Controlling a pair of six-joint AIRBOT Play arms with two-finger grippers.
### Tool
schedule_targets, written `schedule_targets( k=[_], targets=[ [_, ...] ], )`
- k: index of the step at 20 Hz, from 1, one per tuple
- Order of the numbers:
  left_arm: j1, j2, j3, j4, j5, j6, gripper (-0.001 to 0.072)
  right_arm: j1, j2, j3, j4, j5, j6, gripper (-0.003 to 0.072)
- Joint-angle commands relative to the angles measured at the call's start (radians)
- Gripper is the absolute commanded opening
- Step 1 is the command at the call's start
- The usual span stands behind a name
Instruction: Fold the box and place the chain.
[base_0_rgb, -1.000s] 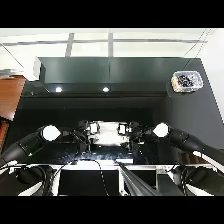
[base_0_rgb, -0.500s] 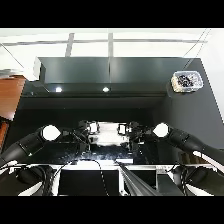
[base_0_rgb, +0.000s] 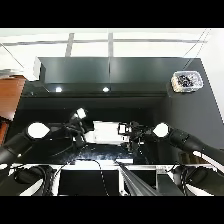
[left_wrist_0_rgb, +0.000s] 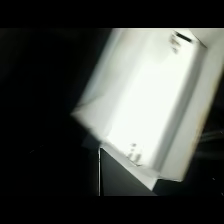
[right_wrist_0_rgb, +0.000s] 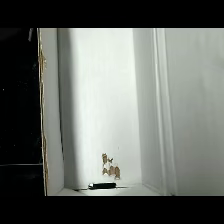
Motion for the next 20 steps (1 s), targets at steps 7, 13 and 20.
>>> schedule_targets(
  k=[7, 13, 20],
  targets=[
    [0.655, 0.111, -0.001, 0.115, -0.439, -0.693, 0.0031, 0.000, 0.000, 0.000, 0.000, -0.002, 0.002, 0.0410],
    [0.727, -0.005, -0.026, 0.228, -0.473, -0.907, 0.0031, 0.000, 0.000, 0.000, 0.000, -0.003, 0.003, 0.0410],
    [0.671, -0.311, -0.026, 0.078, -0.502, -0.791, 0.0031, 0.000, 0.000, 0.000, 0.000, -0.006, 0.004, 0.0410]
  ],
)
